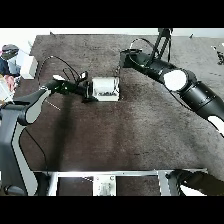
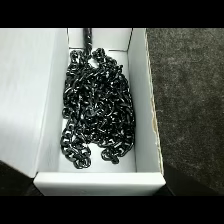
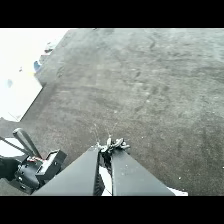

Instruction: Fold the box and place the chain.

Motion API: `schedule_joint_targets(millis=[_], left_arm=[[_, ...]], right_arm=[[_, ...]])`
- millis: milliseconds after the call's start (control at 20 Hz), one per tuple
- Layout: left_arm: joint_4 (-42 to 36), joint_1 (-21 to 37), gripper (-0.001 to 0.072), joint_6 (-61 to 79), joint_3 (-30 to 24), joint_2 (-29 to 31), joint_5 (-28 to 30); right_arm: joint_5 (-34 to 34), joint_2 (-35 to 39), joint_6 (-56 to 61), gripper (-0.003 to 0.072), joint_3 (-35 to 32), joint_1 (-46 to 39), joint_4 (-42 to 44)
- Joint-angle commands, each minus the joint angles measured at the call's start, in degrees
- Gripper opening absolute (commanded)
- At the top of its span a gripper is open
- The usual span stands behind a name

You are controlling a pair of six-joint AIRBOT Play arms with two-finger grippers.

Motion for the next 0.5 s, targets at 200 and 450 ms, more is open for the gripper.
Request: schedule_joint_targets(millis=[200, 450], left_arm=[[0.0, 0.04, 0.0409, 0.02, 0.02, -0.02, 0.0], [0.0, 0.04, 0.0409, 0.02, 0.02, -0.02, 0.02]], right_arm=[[-2.82, -1.22, -0.26, 0.0009, 0.52, 3.65, 0.09], [-4.48, -1.75, -0.31, 0.0009, 3.26, 5.05, 0.02]])
